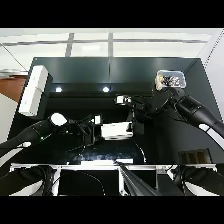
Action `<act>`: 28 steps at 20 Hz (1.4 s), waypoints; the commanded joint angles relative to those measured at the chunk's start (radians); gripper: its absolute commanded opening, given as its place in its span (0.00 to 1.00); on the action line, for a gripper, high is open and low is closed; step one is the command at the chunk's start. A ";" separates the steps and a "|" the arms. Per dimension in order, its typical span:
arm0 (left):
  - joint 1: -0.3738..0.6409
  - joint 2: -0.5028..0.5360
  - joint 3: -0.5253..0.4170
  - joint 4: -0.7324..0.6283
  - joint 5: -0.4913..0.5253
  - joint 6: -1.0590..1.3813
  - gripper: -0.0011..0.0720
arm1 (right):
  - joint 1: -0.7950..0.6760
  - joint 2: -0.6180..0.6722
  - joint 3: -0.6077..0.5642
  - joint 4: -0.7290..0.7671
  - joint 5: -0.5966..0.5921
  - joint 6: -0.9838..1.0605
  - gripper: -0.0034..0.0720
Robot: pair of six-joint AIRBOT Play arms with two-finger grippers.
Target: Fold the box and place the chain.
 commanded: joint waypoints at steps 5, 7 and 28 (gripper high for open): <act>0.001 0.000 0.000 0.001 -0.002 0.000 0.57 | 0.002 0.000 -0.014 0.002 0.004 -0.023 0.46; 0.001 0.000 0.000 0.001 -0.002 0.000 0.57 | 0.002 0.000 -0.015 0.008 0.004 -0.017 0.46; 0.001 0.000 0.000 0.000 -0.002 0.000 0.57 | 0.057 0.000 -0.015 -0.030 0.022 0.087 0.37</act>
